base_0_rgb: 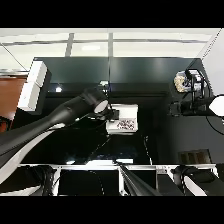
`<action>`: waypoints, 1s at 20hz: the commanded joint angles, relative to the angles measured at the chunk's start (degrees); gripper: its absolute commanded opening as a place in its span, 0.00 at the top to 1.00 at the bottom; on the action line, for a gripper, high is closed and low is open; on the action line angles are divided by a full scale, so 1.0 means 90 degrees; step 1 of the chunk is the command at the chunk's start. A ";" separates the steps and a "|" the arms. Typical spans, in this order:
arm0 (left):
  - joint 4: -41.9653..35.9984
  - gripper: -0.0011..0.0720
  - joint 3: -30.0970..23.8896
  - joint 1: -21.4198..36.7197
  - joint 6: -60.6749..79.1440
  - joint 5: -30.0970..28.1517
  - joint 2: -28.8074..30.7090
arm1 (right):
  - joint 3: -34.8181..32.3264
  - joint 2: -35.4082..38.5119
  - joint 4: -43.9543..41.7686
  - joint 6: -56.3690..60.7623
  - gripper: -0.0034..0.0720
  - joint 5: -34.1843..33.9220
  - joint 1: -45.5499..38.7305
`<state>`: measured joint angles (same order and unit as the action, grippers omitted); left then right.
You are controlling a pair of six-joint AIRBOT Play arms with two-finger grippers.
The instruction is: Fold the box and place the chain.
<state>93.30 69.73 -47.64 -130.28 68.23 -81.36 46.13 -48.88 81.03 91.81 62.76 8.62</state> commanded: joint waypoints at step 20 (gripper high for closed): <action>-0.6538 0.00 -0.3645 0.2810 1.6211 -0.1717 0.0860 | -0.0002 0.0002 0.0022 -0.0015 0.61 -0.0614 -0.0005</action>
